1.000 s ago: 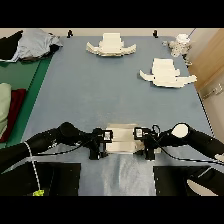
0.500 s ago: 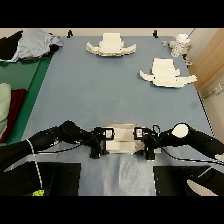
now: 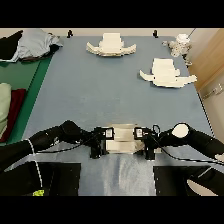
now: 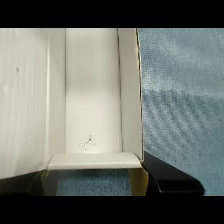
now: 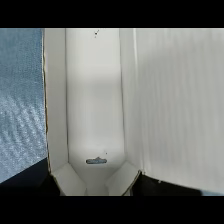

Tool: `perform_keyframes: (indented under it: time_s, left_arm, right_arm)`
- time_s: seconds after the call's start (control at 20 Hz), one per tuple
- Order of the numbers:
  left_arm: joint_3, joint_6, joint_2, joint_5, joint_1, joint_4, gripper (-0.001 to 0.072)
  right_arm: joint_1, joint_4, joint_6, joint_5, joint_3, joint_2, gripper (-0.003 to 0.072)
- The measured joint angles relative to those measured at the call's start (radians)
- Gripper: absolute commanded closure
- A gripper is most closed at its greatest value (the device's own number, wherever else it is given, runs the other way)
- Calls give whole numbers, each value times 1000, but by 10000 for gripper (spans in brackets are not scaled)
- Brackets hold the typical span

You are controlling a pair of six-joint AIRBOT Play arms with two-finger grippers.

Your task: Fold the box.

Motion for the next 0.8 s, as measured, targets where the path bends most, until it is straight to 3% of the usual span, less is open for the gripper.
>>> perform_keyframes:
  time_s: [0.8]
  left_arm:
    - [0,0,-1,2,0,1,243]
  right_arm:
    - [0,14,0,0,0,0,159]
